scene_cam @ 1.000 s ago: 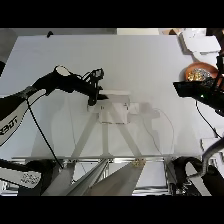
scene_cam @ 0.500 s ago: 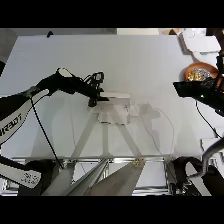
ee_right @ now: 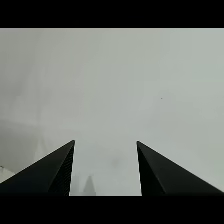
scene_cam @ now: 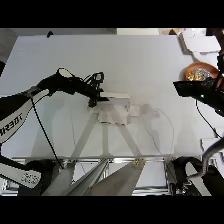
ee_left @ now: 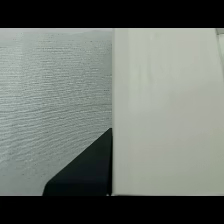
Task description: Fold the box and place the chain.
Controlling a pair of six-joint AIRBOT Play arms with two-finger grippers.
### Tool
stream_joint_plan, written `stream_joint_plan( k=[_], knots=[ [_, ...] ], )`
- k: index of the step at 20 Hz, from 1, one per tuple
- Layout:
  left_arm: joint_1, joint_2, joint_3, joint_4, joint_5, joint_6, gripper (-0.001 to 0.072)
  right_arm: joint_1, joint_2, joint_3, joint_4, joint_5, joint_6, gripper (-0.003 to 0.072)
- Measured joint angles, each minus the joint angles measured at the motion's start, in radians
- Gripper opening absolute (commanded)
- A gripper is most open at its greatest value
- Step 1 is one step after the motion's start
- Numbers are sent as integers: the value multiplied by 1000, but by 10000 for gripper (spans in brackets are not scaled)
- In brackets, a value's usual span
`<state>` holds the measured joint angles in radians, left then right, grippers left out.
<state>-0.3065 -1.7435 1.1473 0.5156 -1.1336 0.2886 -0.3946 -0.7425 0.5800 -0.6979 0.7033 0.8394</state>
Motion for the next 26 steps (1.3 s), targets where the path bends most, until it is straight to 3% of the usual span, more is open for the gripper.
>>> stream_joint_plan(
  k=[2, 5, 8, 12, 19, 26],
  knots=[
    [0, 0, 0, 0, 0, 0, 11, 0, 0, 3, 54, 70, -29, 420],
    [0, 0, 0, 0, 0, 0, 11, 6, 0, 11, 108, 253, -105, 660],
    [0, 0, 0, 0, 0, -1, 11, 40, 0, 14, 131, 426, -200, 685],
    [0, 0, 0, 0, 0, -1, 11, 150, 0, 15, 94, 524, -323, 690],
    [0, 0, 0, 0, -1, -1, 11, 412, 0, 15, -163, 439, -475, 690],
    [0, 0, 0, 1, -1, -1, 11, 563, -73, -25, -208, 191, -691, 693]
  ],
)
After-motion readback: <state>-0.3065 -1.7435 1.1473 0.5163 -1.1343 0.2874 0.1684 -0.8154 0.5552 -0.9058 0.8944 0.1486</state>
